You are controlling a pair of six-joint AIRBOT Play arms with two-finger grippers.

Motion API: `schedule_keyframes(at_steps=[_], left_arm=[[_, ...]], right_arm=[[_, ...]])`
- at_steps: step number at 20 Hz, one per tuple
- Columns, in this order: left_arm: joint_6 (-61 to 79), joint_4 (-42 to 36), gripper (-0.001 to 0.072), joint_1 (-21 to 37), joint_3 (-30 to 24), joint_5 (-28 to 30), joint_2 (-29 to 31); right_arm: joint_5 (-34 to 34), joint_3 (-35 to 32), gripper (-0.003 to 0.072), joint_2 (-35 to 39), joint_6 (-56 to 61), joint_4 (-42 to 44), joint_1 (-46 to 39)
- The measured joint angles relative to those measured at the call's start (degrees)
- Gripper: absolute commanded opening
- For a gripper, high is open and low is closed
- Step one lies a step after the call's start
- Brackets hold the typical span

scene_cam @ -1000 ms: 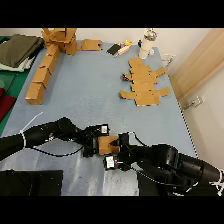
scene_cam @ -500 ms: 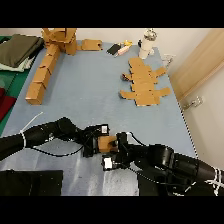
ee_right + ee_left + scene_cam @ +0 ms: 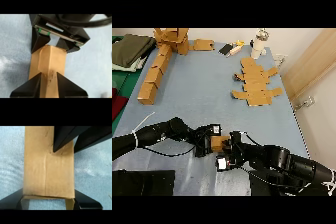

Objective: Fold the box.

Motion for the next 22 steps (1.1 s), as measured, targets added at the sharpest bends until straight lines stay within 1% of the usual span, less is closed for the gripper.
schedule_keyframes(at_steps=[2,3,10,11,12,22], left_arm=[[0.04,0.00,0.0402,0.00,0.00,0.00,0.00],[0.07,0.00,0.0402,0.00,0.00,0.00,0.00],[0.13,0.02,0.0402,0.00,0.00,0.00,0.00],[0.13,0.02,0.0402,0.00,0.00,0.00,0.00],[0.13,0.02,0.0402,0.00,0.00,0.00,0.00],[0.26,0.13,0.0402,0.00,0.00,0.00,0.00]], right_arm=[[-0.07,0.04,0.0269,0.66,0.02,-0.24,0.00],[-0.09,0.07,0.0209,0.90,0.04,-0.28,-0.02],[-0.15,0.09,0.0194,1.36,0.15,-0.46,-0.04],[-0.15,0.09,0.0186,1.36,0.17,-0.46,-0.04],[-0.15,0.09,0.0154,1.25,0.17,-0.39,-0.04],[-1.16,0.11,0.0162,-1.01,0.20,3.34,0.59]])
